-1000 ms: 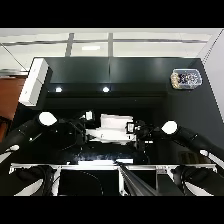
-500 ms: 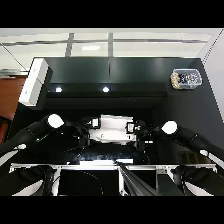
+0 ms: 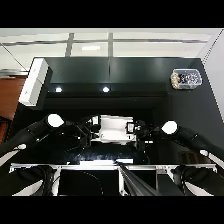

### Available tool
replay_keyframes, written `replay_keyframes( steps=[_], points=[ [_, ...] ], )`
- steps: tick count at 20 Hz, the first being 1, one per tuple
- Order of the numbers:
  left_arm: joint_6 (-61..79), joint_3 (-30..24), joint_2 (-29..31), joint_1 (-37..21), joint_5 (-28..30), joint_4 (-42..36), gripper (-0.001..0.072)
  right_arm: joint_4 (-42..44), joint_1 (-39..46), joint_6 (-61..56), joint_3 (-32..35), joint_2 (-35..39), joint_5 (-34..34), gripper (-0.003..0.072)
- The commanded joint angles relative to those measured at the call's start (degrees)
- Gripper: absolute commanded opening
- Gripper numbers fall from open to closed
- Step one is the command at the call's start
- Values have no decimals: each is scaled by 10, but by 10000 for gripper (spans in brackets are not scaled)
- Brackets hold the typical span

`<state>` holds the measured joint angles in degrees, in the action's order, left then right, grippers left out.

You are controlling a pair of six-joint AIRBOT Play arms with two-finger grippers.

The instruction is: Fold the box and place the chain.

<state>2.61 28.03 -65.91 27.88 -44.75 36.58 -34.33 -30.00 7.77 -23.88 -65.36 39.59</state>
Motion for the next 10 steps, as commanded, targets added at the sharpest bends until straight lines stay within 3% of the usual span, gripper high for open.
replay_keyframes(
  steps=[1, 6, 10],
  points=[
    [0, 0, -1, 0, -7, -15, 222, 0, 0, 0, 0, 0, 0, 461],
    [3, 0, -14, 0, 12, -108, 221, 0, 0, 0, 0, 0, 0, 461],
    [24, 2, -39, 40, 11, -112, 221, 0, 0, 0, 0, 0, 0, 461]
  ],
)
